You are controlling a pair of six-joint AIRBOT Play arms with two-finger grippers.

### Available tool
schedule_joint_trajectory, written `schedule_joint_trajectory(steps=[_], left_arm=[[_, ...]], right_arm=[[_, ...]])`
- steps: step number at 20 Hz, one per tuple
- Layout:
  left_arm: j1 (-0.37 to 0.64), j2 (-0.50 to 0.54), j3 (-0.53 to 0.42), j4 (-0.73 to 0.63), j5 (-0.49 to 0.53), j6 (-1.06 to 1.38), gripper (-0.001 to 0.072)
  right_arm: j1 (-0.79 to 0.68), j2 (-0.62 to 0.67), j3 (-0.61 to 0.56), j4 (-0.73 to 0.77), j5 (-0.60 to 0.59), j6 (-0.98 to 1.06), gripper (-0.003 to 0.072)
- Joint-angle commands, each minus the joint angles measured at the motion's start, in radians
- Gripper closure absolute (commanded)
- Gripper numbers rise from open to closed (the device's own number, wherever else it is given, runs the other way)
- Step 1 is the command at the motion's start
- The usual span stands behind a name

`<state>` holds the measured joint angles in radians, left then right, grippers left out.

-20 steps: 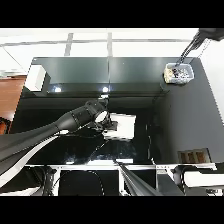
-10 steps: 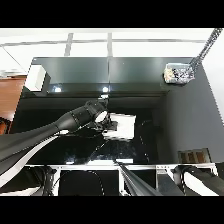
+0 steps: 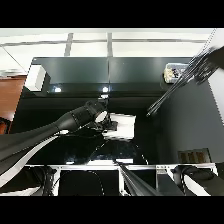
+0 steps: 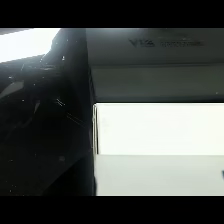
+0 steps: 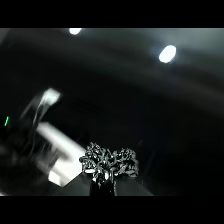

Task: Fold the box and place the chain.

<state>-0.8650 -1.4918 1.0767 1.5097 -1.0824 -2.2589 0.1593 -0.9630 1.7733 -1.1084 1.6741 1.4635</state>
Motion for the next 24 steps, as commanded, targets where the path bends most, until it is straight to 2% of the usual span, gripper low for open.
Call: schedule_joint_trajectory(steps=[1, 7, 12, 18, 24], left_arm=[[0.001, 0.000, 0.001, 0.000, 0.000, 0.000, 0.0685], [0.001, 0.000, 0.001, 0.000, 0.001, 0.000, 0.0685], [0.001, 0.000, 0.001, 0.000, 0.001, 0.000, 0.0685], [0.001, 0.000, 0.001, 0.000, 0.001, 0.000, 0.0685], [0.001, 0.000, 0.001, 0.000, 0.001, 0.000, 0.0685]], right_arm=[[0.105, 0.006, -0.119, 0.035, -0.007, -0.011, 0.0672], [0.206, 0.005, -0.317, 0.196, -0.204, -0.039, 0.0672], [0.254, 0.002, -0.430, 0.218, -0.330, -0.039, 0.0671], [0.252, 0.003, -0.452, 0.145, -0.317, -0.039, 0.0670], [0.208, 0.019, -0.452, 0.105, -0.237, -0.028, 0.0670]])
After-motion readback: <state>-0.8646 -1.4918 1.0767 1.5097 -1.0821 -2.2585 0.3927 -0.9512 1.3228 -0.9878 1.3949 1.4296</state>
